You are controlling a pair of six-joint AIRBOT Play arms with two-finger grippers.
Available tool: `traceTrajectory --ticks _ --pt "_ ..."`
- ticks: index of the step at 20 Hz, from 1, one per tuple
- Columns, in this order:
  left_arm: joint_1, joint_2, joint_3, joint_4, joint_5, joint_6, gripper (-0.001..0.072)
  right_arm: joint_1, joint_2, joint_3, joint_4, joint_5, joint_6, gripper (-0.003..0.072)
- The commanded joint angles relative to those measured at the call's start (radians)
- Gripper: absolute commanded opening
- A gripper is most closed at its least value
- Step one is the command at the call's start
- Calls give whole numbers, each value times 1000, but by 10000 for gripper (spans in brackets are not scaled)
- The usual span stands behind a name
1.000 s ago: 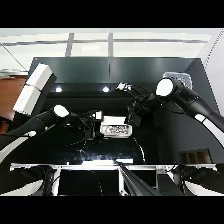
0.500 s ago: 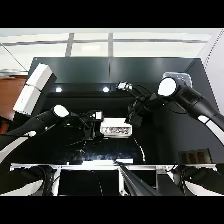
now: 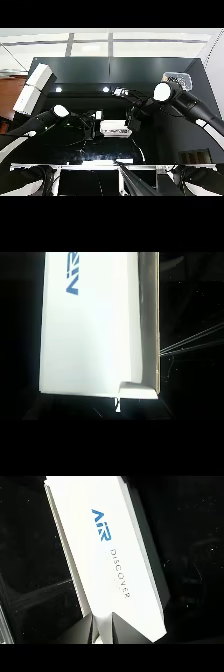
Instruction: Fold the box and place the chain.
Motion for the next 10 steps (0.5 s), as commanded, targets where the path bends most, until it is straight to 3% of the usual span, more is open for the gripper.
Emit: traceTrajectory --ticks 1,10 --pt "0 -1 0 0 -1 2 423 6 0 -3 -30 -12 18 129" --pt "0 -1 0 1 -1 2 423 18 0 -5 -30 -20 27 129"
